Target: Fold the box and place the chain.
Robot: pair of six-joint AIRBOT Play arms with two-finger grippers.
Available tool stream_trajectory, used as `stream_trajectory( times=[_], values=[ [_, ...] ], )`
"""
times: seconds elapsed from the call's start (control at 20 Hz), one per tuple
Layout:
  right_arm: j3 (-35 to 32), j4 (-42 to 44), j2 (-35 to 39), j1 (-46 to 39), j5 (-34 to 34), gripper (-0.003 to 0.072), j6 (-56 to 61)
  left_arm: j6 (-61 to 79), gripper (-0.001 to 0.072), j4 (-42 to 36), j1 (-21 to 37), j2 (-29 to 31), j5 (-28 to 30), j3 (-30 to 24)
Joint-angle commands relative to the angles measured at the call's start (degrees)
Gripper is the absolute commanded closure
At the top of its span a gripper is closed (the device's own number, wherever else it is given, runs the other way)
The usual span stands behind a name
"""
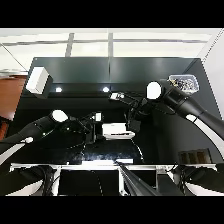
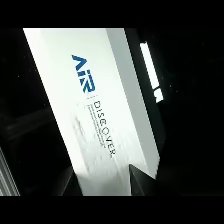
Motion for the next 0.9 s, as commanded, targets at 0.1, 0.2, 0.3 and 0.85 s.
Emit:
stream_trajectory(
  times=[0.1,0.2,0.3,0.85],
  values=[
    [0.0,-0.2,0.0,1.2,0.7,0.0327,1.5,0.0,0.0321,0.0,0.0,0.0,0.0,0.0],
    [0.0,-0.2,0.0,1.6,0.7,0.0328,2.0,0.0,0.0321,0.0,0.0,0.0,0.0,0.0],
    [0.0,-0.6,0.0,2.0,0.6,0.0328,2.4,0.0,0.0321,0.0,0.0,0.0,0.0,0.0],
    [0.0,-3.3,1.0,2.0,-0.1,0.0333,2.8,0.0,0.0321,0.0,0.0,0.0,0.0,0.0]
  ],
)
